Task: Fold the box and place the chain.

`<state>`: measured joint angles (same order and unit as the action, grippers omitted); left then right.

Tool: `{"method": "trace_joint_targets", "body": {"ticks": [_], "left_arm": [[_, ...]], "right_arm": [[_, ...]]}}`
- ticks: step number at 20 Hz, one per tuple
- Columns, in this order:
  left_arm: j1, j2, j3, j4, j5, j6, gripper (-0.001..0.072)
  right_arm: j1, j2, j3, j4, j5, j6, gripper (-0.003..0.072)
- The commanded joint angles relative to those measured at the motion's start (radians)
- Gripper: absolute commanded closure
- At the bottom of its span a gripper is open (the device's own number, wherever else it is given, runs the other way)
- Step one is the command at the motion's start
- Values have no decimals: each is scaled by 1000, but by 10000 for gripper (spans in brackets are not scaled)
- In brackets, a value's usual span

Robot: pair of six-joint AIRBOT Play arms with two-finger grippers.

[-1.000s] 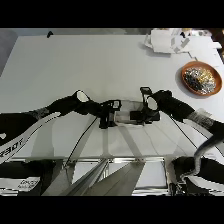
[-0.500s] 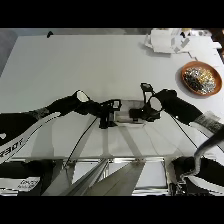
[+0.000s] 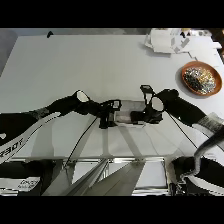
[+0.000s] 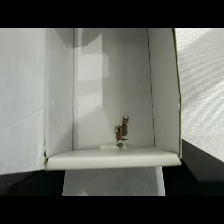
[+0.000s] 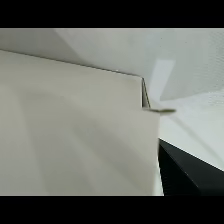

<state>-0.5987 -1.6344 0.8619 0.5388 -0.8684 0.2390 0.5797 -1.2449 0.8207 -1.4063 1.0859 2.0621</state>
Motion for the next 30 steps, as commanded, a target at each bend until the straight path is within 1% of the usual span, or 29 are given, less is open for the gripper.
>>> {"method": "trace_joint_targets", "body": {"ticks": [1,2,4,5,6,9,11,13,15,16,18,26,30], "left_arm": [[0,0,1,0,0,0,498],[0,0,1,-1,0,0,498],[0,0,1,0,0,0,498],[0,0,1,0,0,0,498],[0,0,1,0,0,0,498],[0,0,1,0,0,0,498],[0,0,1,0,0,0,498],[0,0,1,0,0,0,498],[0,0,1,0,0,0,498],[0,0,1,0,0,0,498],[0,0,1,0,0,0,498],[0,0,1,0,0,0,498],[0,0,1,0,0,0,498]], "right_arm": [[-29,35,0,11,25,-17,28],[-45,45,-1,11,39,-21,48],[-71,58,-4,7,48,-21,55],[-74,58,-5,8,48,-23,121],[-74,58,-9,8,41,-29,154],[-74,58,-44,38,1,-49,153],[-74,58,-67,46,-17,-55,143],[-69,58,-75,54,-50,-60,52],[-63,58,-75,98,-81,-106,38],[-63,60,-75,140,-88,-143,-5],[-63,67,-75,185,-89,-192,-9],[-70,149,-75,164,-75,-213,-19],[-119,185,-75,143,-20,-212,-10]]}}
